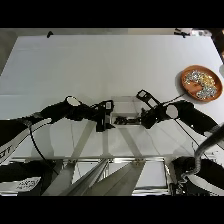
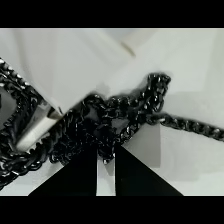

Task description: Fold the box and place the chain.

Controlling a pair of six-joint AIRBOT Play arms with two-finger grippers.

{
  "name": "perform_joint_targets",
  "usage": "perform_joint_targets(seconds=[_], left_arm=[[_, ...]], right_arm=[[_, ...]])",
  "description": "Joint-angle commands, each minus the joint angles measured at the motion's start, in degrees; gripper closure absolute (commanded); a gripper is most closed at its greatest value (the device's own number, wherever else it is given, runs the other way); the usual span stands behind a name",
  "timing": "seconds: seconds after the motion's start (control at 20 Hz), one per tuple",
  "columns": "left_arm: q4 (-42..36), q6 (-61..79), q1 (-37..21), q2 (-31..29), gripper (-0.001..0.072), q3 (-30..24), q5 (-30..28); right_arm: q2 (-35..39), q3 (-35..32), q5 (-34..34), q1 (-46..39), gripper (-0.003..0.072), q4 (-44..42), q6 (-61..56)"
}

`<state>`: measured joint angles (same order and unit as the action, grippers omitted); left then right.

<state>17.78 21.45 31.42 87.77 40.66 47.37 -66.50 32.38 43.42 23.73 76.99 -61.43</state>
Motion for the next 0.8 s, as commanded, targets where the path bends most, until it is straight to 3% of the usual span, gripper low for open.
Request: perform_joint_targets(seconds=[0.0,0.35,0.75], left_arm=[[0.0,0.0,0.0,-0.04,0.0316,0.0,0.0],[0.0,0.0,0.11,-0.04,0.0316,0.0,0.0],[0.0,0.02,0.11,-0.04,0.0316,0.0,-0.02]], right_arm=[[0.57,0.11,0.79,0.61,0.0673,0.52,-0.5],[2.95,0.17,1.46,1.31,0.0674,0.61,-1.75],[24.9,0.7,1.14,1.33,0.0674,0.76,-1.75]])
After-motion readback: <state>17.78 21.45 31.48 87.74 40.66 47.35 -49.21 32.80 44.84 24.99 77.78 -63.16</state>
